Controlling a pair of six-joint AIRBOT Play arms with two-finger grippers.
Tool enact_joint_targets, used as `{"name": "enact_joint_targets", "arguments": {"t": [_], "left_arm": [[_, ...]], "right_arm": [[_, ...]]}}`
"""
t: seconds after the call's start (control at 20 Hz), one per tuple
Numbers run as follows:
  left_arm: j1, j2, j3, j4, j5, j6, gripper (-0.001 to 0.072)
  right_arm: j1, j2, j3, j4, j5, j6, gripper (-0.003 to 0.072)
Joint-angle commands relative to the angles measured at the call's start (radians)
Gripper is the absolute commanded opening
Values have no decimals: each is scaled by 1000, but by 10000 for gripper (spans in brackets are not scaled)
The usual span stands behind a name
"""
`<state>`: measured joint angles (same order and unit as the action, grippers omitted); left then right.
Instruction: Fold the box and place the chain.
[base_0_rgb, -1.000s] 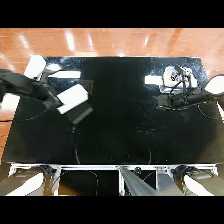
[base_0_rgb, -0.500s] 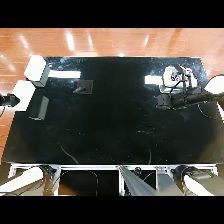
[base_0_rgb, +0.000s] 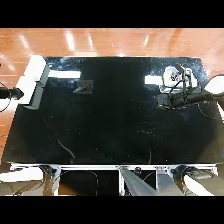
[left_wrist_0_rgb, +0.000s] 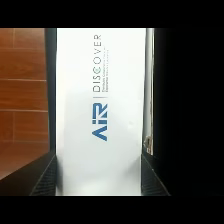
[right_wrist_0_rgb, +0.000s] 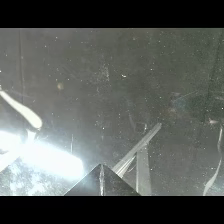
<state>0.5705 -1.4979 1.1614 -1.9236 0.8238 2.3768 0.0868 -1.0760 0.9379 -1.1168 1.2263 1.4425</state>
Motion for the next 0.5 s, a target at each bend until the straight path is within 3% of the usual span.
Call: {"name": "enact_joint_targets", "arguments": {"t": [0.0,0.05,0.1,0.15,0.2,0.45], "left_arm": [[-16,-27,32,-2,8,-15,24],[-16,-27,32,-2,19,-18,30],[-16,-26,34,-2,30,-19,158],[-16,-26,34,-2,37,-32,457],[-16,-26,34,3,41,-47,621],[-17,-19,35,62,71,-88,624]], "right_arm": [[0,-1,0,0,0,1,28],[1,-1,0,0,0,1,28],[1,0,0,0,0,1,28],[1,0,0,0,1,1,28],[1,0,0,0,1,1,29],[0,0,0,0,5,0,28]]}}
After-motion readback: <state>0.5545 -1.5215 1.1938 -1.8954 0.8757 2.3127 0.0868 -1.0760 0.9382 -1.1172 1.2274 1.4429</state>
